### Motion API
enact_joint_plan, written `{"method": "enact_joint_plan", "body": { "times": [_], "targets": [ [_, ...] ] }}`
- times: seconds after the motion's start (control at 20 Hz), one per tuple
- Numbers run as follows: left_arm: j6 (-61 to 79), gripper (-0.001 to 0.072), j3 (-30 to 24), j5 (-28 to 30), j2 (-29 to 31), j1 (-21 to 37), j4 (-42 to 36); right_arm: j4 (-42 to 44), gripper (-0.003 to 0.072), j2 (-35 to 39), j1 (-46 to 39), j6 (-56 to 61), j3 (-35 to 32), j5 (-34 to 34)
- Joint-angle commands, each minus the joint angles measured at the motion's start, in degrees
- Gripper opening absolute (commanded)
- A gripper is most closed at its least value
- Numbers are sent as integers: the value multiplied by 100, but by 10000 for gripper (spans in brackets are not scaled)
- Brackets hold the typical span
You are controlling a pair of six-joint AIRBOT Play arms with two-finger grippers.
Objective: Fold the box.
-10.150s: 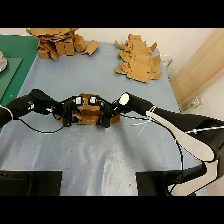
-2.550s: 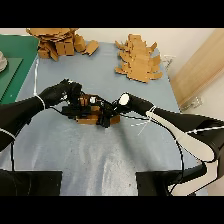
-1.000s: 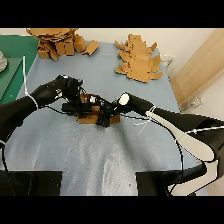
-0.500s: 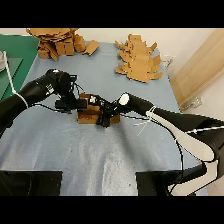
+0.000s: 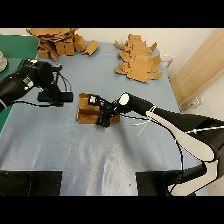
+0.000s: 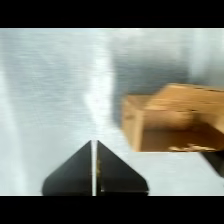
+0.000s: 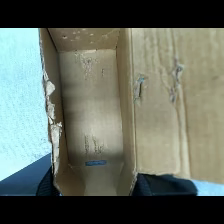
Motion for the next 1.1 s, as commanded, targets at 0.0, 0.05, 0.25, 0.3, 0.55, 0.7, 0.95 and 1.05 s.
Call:
{"method": "enact_joint_plan", "body": {
  "times": [0.0, 0.05, 0.25, 0.3, 0.55, 0.7, 0.95, 1.05],
  "targets": [
    [835, 12, 2, -391, 120, 787, 640, 0, 507, -4, -2, 0, 2, 2],
    [1368, 12, 2, -144, 74, 1165, 181, 0, 507, -4, -2, 0, 2, 2],
    [6356, 12, 0, 501, -402, 2511, -4183, 2, 507, -4, -2, 0, 2, 4],
    [7259, 12, 0, 496, -564, 2682, -5007, 2, 508, -4, -2, 0, 2, 9],
    [9117, 13, 7, 372, -1784, 2767, -6778, 2, 507, -4, -2, 0, 2, -4],
    [11451, 12, 81, -907, -2186, 2745, -7051, 2, 507, -4, -2, 0, 2, 0],
    [11667, 8, -369, -1539, -1591, 2575, -6408, 2, 507, -4, 0, 0, 2, 11],
    [12150, 8, -1038, -1475, -1152, 2651, -6365, 2, 507, -4, 0, 0, 2, 11]
  ]
}}
